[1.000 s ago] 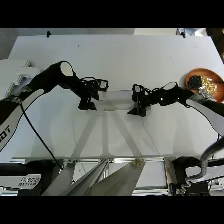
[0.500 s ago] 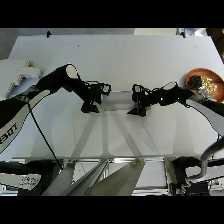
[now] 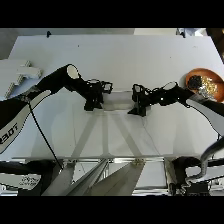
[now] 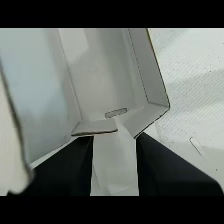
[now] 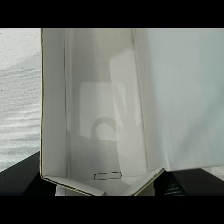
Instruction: Fold the box and place the chain.
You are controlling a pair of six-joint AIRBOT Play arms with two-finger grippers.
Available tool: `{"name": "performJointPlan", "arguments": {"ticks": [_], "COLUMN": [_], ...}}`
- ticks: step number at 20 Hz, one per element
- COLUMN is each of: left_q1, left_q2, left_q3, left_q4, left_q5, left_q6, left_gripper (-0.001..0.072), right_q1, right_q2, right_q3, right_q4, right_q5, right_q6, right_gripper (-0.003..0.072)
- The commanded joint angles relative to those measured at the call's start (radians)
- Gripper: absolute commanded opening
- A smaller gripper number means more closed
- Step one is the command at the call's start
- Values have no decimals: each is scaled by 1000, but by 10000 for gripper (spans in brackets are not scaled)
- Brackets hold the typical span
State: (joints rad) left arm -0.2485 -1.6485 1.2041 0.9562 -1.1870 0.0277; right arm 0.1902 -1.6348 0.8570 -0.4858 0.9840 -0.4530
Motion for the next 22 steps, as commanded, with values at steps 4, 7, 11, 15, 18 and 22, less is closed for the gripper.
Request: {"name": "performJointPlan", "arguments": {"ticks": [4, 7, 11, 15, 18, 22], "left_q1": [-9, -9, -9, -9, -9, -9], "left_q2": [-1, -1, -1, -1, -1, -2], "left_q3": [0, 0, 0, 0, 0, 0], "left_q4": [-23, -29, -62, -132, -133, -133], "left_q5": [8, 8, 8, 8, 7, 1], "left_q6": [2, 2, -10, -9, -10, -37], "left_gripper": [217, 151, 154, 263, 354, 446], "right_q1": [1, 1, 1, 1, 1, 1], "right_q2": [0, 0, 0, 0, 0, 0], "right_q3": [1, 1, 1, 1, 1, 1], "right_q4": [0, 0, 0, 0, 0, 0], "right_q5": [0, 0, 0, 0, 0, 0], "right_q6": [0, 0, 0, 0, 0, 0], "right_gripper": [526, 526, 526, 526, 526, 526]}}
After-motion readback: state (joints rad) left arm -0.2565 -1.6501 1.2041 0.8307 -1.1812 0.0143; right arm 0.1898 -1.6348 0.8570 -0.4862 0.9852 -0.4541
